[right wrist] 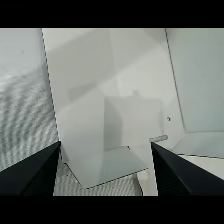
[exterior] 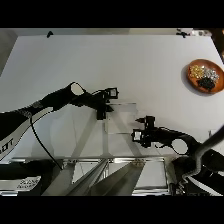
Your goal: Fold the box and place the chain.
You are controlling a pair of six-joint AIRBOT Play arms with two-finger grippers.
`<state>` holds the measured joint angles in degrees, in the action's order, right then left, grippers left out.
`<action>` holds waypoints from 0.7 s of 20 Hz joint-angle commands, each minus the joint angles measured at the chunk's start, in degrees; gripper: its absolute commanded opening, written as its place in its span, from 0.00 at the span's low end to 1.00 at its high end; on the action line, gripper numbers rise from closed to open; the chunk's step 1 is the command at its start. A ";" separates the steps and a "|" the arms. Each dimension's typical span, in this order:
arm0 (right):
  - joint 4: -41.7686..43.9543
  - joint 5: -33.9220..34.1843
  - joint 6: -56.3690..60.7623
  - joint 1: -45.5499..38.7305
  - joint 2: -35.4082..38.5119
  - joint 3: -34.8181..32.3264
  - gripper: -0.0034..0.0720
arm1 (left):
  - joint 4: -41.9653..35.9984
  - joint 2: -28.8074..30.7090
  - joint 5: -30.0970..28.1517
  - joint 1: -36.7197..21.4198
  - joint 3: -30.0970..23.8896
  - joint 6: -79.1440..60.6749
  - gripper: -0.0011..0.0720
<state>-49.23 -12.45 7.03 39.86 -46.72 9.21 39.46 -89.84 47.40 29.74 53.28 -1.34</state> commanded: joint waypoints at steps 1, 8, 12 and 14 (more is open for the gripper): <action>0.66 1.18 0.00 0.00 -2.05 0.00 0.85 | 0.02 0.02 -0.02 0.00 0.07 -0.07 0.03; 1.64 4.28 -1.16 0.02 -1.18 0.13 0.85 | 0.02 0.02 -0.02 0.00 0.07 -0.07 0.03; 1.62 -0.70 -4.79 0.02 1.27 0.11 0.83 | 0.02 0.02 0.00 0.00 0.07 -0.07 0.03; 1.18 -2.32 -4.81 0.02 1.60 0.02 0.82 | 0.02 0.02 -0.02 0.00 0.07 -0.07 0.03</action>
<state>-47.77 -12.01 3.31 39.83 -46.04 9.26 39.46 -89.84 47.40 29.74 53.28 -1.39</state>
